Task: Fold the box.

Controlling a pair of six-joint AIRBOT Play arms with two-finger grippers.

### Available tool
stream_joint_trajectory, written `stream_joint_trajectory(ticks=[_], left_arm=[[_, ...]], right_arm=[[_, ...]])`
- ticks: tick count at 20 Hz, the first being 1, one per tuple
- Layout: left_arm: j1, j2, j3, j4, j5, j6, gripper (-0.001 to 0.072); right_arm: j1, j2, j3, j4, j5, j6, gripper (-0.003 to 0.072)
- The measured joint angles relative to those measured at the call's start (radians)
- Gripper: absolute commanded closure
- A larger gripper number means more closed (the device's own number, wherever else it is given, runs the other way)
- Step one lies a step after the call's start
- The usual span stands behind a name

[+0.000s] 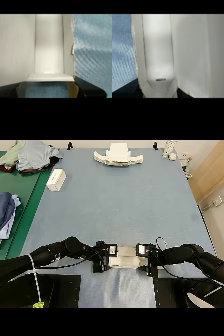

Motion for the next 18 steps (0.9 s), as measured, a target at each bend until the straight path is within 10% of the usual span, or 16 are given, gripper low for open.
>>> stream_joint_trajectory(ticks=[4, 18], left_arm=[[-0.013, -0.003, -0.001, -0.003, 0.013, 0.002, 0.0129], [-0.018, -0.004, -0.001, -0.003, 0.02, 0.003, 0.0129]], right_arm=[[0.0, 0.0, 0.0, 0.0, 0.0, 0.0, 0.0219], [0.0, 0.0, 0.0, 0.0, 0.0, 0.0, 0.0219]])
